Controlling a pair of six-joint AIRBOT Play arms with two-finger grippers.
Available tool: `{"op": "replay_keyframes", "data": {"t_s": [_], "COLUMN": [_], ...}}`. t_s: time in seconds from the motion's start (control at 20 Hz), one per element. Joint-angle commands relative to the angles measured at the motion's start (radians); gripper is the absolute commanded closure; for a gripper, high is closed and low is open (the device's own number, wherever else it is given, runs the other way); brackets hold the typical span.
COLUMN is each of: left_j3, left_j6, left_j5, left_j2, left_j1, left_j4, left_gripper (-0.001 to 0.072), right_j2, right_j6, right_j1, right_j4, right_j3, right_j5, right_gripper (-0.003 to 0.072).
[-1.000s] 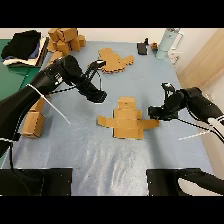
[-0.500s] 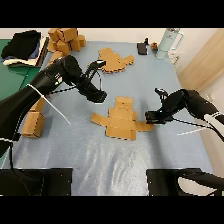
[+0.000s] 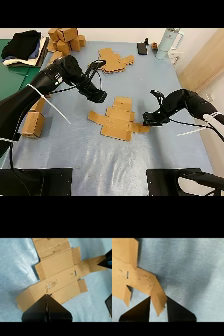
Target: Fold the box.
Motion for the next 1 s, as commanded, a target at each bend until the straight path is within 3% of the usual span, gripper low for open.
{"op": "replay_keyframes", "data": {"t_s": [0.0, 0.1, 0.2, 0.45, 0.7, 0.75, 0.8, 0.95], "left_j3": [0.001, 0.001, 0.001, 0.001, 0.001, 0.001, 0.001, 0.001], "left_j6": [0.000, 0.000, 0.000, 0.000, 0.000, 0.000, 0.000, 0.000], "left_j5": [0.007, 0.007, 0.008, 0.045, 0.045, 0.045, 0.046, 0.055], "left_j2": [0.000, 0.000, 0.000, 0.000, 0.000, 0.000, 0.000, 0.000], "left_j1": [0.000, 0.000, 0.000, 0.000, 0.000, 0.000, 0.000, 0.000], "left_j4": [-0.002, -0.002, -0.002, -0.007, -0.010, -0.011, -0.015, -0.046], "left_gripper": [0.0697, 0.0697, 0.0697, 0.0697, 0.0697, 0.0697, 0.0697, 0.0697], "right_j2": [0.000, 0.002, 0.001, 0.001, 0.000, -0.001, -0.002, -0.002], "right_j6": [0.086, 0.122, 0.156, 0.209, 0.101, 0.101, 0.093, 0.076], "right_j1": [-0.018, -0.040, -0.050, -0.050, -0.044, -0.039, -0.030, 0.004], "right_j4": [-0.019, -0.034, -0.032, 0.000, 0.249, 0.252, 0.256, 0.275], "right_j3": [0.000, 0.000, 0.000, -0.049, -0.110, -0.119, -0.127, -0.130], "right_j5": [0.019, 0.011, 0.012, 0.017, 0.098, 0.110, 0.125, 0.192], "right_gripper": [0.0391, 0.0381, 0.0230, 0.0236, 0.0250, 0.0263, 0.0347, 0.0352]}}
